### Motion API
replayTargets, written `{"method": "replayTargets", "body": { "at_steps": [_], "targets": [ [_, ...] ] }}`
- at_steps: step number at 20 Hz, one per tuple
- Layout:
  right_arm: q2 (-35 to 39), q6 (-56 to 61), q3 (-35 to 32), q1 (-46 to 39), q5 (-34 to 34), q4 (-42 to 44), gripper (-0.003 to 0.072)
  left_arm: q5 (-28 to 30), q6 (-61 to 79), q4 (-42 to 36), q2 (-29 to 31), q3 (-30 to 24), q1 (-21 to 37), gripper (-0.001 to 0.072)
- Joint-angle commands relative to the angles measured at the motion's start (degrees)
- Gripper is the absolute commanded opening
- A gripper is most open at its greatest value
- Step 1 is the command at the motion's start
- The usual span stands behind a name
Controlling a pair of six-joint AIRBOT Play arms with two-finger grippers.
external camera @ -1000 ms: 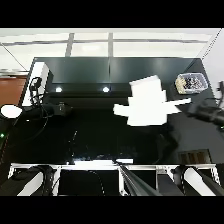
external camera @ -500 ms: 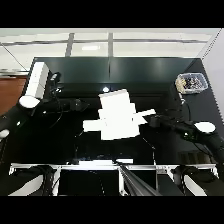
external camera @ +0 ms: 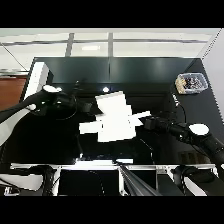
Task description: Fold the box and place the chain.
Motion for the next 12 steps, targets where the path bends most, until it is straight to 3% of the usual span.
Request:
{"method": "replayTargets", "body": {
  "at_steps": [1, 2, 5, 6, 7, 8, 9, 10, 11, 12],
  "targets": [
    [0.0, 0.2, 0.0, 0.3, 0.7, -0.1, 0.0024, -5.7, 4.9, -0.7, -6.2, 6.4, -3.8, 0.067],
    [0.0, 0.2, 0.0, 0.3, 0.8, -0.1, 0.0024, -7.5, 6.0, -0.7, -7.4, 8.0, -4.5, 0.0627],
    [0.0, 0.2, 0.0, 0.3, 0.5, -0.6, 0.0024, -12.5, 8.3, 1.7, -9.4, 11.1, -5.0, 0.0373],
    [0.0, 0.2, 0.1, 0.3, 0.4, -1.2, 0.0024, -13.1, 8.8, 4.0, -9.4, 11.6, -5.0, 0.0145],
    [0.0, 0.2, 0.1, 0.2, 0.3, -2.1, 0.0024, -13.6, 9.4, 6.0, -9.4, 12.0, -5.0, 0.0031],
    [0.0, 0.2, 0.1, 0.2, 0.2, -3.2, 0.0025, -13.7, 9.4, 7.2, -9.4, 12.3, -5.0, 0.0033],
    [0.0, 0.2, 0.3, -0.2, 0.3, -4.6, 0.0099, -13.6, 9.4, 7.3, -9.3, 12.3, -4.9, 0.0032],
    [0.0, 0.2, 1.0, -1.0, 0.6, -6.6, 0.0403, -13.6, 9.4, 7.3, -9.2, 12.3, -4.9, 0.0032],
    [0.0, 0.2, 2.8, -2.3, 2.0, -10.2, 0.0659, -13.6, 9.4, 7.4, -9.0, 12.3, -4.9, 0.003],
    [0.0, 0.1, 5.3, -3.9, 5.0, -14.7, 0.0678, -13.0, 9.3, 7.5, -8.4, 12.3, -4.9, 0.0029]
  ]
}}
